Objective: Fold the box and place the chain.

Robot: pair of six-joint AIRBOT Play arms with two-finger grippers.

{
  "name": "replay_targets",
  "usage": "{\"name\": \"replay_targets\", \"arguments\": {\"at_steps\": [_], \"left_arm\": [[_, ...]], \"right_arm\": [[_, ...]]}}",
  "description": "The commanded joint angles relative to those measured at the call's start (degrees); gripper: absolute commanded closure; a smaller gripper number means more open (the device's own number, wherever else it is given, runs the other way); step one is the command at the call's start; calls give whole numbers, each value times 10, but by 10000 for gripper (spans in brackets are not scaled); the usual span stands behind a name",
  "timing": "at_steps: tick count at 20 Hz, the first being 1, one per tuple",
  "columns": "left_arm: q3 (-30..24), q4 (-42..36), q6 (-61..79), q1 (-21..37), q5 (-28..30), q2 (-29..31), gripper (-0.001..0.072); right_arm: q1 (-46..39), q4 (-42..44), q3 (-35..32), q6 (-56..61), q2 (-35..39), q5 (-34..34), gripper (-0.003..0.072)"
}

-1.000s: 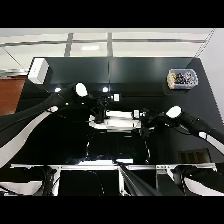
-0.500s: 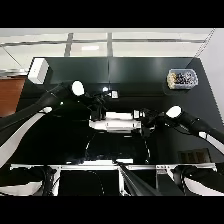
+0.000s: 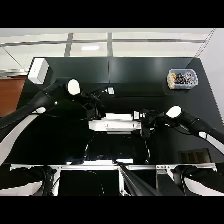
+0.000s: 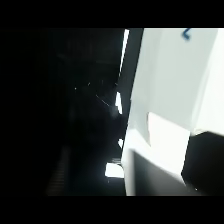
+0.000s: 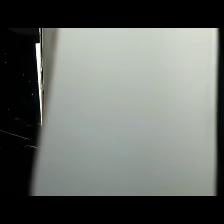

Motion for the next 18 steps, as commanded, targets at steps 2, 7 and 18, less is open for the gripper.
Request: {"name": "replay_targets", "arguments": {"at_steps": [2,7,18], "left_arm": [[1,-4,-40,33,-61,30,682],[-23,-130,-129,103,-147,87,684],[-302,-694,286,62,50,86,683]], "right_arm": [[0,0,0,0,0,1,558],[0,0,0,0,0,1,558],[0,0,0,0,0,1,558]]}}
